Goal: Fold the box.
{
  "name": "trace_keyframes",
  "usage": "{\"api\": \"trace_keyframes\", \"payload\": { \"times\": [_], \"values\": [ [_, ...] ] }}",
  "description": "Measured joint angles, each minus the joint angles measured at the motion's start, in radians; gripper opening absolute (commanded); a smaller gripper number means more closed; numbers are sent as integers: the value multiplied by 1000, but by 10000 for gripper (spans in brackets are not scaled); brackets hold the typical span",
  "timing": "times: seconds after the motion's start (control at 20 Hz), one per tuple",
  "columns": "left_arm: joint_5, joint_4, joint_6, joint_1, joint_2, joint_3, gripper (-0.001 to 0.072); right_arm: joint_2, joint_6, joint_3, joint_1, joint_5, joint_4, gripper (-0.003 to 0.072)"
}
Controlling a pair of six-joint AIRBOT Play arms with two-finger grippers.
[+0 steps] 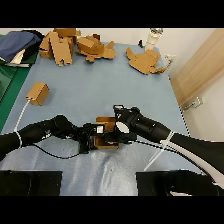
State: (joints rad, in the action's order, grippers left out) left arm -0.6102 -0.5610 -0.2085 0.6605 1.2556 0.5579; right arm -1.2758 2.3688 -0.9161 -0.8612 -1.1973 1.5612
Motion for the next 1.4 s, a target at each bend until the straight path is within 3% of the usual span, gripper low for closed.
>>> {"api": "trace_keyframes", "payload": {
  "times": [0.15,0.3,0.4,0.5,0.65,0.75,1.2,1.25,1.3,1.35,1.4],
  "values": [
    [0,0,0,0,0,0,175,-15,33,-2,-4,40,-24,480],
    [1,0,0,0,0,0,175,-44,52,-2,-4,61,-32,274],
    [1,0,0,0,0,0,175,-63,60,-2,-4,47,-29,51],
    [0,0,0,0,0,0,174,-76,68,-3,-3,27,-27,5],
    [0,0,0,0,0,0,174,-85,68,-5,-4,15,-28,27],
    [0,-1,-2,0,0,0,175,-92,64,-2,-6,-2,-45,460],
    [0,0,-1,0,0,0,175,32,95,-31,-4,-52,-26,463],
    [0,0,-1,0,0,0,175,58,106,-33,-4,-56,-16,420],
    [0,0,-1,0,0,0,175,85,122,-33,-4,-71,-2,290],
    [0,0,-1,0,0,0,175,113,139,-33,-4,-90,15,69],
    [0,0,-1,0,0,0,174,145,158,-34,-3,-116,44,5]
  ]
}}
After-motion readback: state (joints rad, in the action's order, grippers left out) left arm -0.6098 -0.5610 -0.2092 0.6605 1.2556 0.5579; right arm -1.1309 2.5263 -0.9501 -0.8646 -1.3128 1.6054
